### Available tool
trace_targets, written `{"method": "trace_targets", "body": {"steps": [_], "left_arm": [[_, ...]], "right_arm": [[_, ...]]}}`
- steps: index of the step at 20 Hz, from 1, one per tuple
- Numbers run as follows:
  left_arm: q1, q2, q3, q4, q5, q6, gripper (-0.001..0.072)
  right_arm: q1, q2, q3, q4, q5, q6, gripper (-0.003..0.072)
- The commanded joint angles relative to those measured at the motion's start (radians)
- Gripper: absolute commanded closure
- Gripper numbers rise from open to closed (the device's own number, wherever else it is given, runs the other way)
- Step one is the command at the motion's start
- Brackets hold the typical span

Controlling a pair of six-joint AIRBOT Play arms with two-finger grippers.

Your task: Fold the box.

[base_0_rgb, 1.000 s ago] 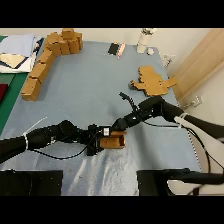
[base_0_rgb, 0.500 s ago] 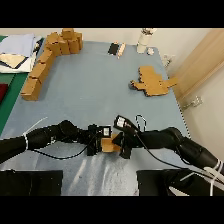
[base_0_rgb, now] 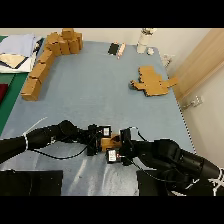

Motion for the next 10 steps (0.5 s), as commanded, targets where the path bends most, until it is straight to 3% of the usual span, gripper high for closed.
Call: {"method": "trace_targets", "body": {"steps": [1,5,8,9,10], "left_arm": [[0.000,0.001,0.000,0.000,0.000,0.000,0.0257],[0.000,0.001,-0.001,0.000,0.000,0.000,0.0257],[0.000,0.001,0.000,0.000,0.000,0.000,0.0258],[0.000,0.001,0.000,0.000,0.000,0.000,0.0257],[0.000,0.001,0.000,0.000,0.000,0.000,0.0258]], "right_arm": [[0.018,-0.042,-0.001,-0.132,0.044,0.006,0.0246],[0.018,-0.046,-0.001,-0.164,0.047,0.009,0.0258],[0.018,-0.042,0.002,-0.170,0.047,0.009,0.0341],[0.018,-0.042,0.010,-0.171,0.043,0.009,0.0418],[0.019,-0.042,0.021,-0.178,0.039,0.009,0.0419]]}}
